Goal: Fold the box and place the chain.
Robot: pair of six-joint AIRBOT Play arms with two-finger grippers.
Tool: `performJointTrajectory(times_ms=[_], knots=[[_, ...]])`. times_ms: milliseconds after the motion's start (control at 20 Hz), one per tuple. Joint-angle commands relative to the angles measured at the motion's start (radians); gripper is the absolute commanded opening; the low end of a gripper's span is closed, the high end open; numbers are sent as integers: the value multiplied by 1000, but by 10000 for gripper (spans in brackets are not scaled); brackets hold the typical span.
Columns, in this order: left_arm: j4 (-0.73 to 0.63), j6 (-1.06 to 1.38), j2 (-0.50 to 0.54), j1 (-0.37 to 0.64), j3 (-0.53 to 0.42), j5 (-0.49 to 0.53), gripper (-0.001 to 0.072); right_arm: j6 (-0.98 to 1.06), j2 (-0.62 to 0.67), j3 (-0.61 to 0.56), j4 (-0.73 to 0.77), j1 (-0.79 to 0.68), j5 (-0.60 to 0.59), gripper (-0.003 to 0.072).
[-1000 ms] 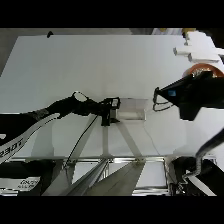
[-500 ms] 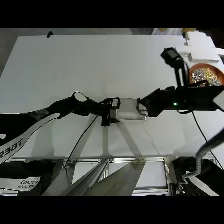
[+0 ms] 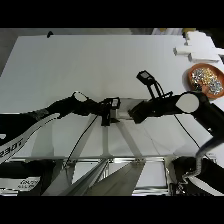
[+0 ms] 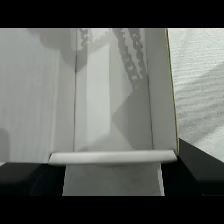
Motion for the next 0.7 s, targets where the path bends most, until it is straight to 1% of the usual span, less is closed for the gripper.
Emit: performJointTrajectory(times_ms=[0,150,250,300,350,400,450,500,550,600,650], knots=[[0,0,0,0,0,0,39,-7,-69,-10,-3,42,-53,14],[0,0,0,0,0,0,39,4,-115,-10,-7,43,-87,14],[0,0,0,0,0,0,39,4,-117,-10,-8,43,-117,17],[0,0,0,0,0,0,39,4,-117,-10,-8,43,-120,75],[0,0,0,0,0,0,39,8,-114,-10,-8,43,-114,233],[0,0,0,0,0,0,39,14,-101,-9,-12,42,-109,284],[0,0,0,0,0,0,39,29,-78,-2,-29,35,-92,274],[0,0,0,0,0,0,39,30,-49,13,-50,20,-63,233],[0,0,0,0,0,0,39,31,-18,32,-84,-1,-27,172],[0,0,0,0,0,0,39,45,18,54,-134,-31,14,152],[0,0,0,0,0,0,39,82,48,71,-198,-63,44,152]])
